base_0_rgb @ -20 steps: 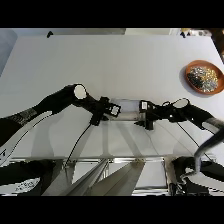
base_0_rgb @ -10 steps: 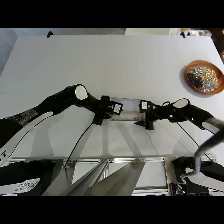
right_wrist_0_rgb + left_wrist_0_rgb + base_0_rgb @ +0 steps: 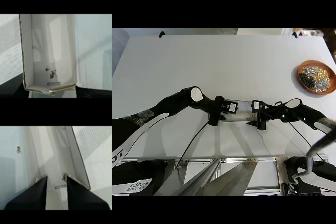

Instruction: Fold the box and place the chain.

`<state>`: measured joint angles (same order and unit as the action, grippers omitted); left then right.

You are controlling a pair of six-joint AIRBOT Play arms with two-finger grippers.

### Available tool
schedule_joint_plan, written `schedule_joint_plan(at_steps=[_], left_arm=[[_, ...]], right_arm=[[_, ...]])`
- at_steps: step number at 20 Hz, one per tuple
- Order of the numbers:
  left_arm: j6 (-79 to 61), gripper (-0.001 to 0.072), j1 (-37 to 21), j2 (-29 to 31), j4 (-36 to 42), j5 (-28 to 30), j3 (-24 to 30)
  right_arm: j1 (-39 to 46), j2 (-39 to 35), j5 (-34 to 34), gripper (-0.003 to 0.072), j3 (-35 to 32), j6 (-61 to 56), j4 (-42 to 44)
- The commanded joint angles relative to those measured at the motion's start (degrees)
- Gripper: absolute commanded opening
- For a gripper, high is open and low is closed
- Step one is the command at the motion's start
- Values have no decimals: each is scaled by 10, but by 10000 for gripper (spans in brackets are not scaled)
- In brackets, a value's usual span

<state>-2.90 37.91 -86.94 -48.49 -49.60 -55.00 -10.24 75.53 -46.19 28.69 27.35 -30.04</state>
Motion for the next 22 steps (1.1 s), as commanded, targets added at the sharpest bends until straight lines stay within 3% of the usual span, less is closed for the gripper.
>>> schedule_joint_plan(at_steps=[1,9,12,16,17,18,22], left_arm=[[18,285,4,-4,0,-5,0],[59,265,3,8,0,-21,0],[59,130,-6,34,-3,-26,0],[60,128,-29,72,-5,-71,0],[68,86,-37,83,-12,-92,0],[93,9,-44,96,-26,-110,0],[426,4,-80,160,-144,-137,0]], right_arm=[[0,0,1,298,0,0,1],[0,0,1,298,0,0,1],[0,0,1,298,0,0,1],[0,0,1,298,0,0,1],[0,0,1,298,0,0,1],[0,0,1,298,0,0,1],[0,0,1,298,0,0,1]])
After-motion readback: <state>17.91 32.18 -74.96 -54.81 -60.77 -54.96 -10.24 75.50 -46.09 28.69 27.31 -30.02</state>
